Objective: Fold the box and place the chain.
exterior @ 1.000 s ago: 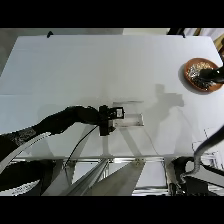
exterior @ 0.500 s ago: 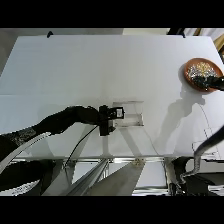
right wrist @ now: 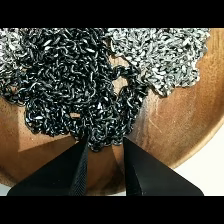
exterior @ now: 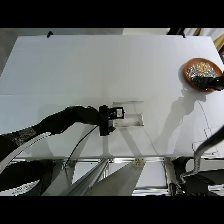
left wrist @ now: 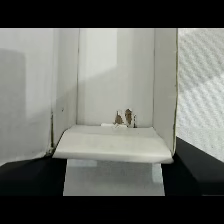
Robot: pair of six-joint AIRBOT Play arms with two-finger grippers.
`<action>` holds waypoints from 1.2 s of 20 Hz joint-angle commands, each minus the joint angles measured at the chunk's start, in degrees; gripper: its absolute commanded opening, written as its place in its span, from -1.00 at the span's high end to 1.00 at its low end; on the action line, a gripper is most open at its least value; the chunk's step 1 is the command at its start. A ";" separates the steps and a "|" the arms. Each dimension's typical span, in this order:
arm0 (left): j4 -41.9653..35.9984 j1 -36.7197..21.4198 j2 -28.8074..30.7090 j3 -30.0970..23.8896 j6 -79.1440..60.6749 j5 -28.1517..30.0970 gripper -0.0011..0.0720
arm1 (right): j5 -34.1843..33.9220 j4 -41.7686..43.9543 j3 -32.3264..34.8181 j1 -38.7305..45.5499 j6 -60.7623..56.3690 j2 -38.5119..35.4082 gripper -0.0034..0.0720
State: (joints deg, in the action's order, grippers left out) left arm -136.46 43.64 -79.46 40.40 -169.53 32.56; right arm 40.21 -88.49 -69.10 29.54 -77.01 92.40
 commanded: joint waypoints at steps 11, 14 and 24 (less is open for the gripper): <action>0.00 0.02 0.02 0.02 0.00 0.00 0.39 | -0.76 0.68 0.00 0.04 1.01 2.89 0.68; 0.00 0.02 0.02 0.02 0.00 0.00 0.39 | 0.81 0.70 0.00 0.02 1.05 2.49 0.88; 0.00 0.02 0.02 0.02 0.00 0.00 0.39 | 23.74 0.00 0.00 -7.54 7.06 -18.75 0.88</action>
State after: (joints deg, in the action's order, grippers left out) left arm -136.46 43.64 -79.46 40.40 -169.53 32.56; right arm 55.96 -88.53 -69.10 24.12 -70.63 80.29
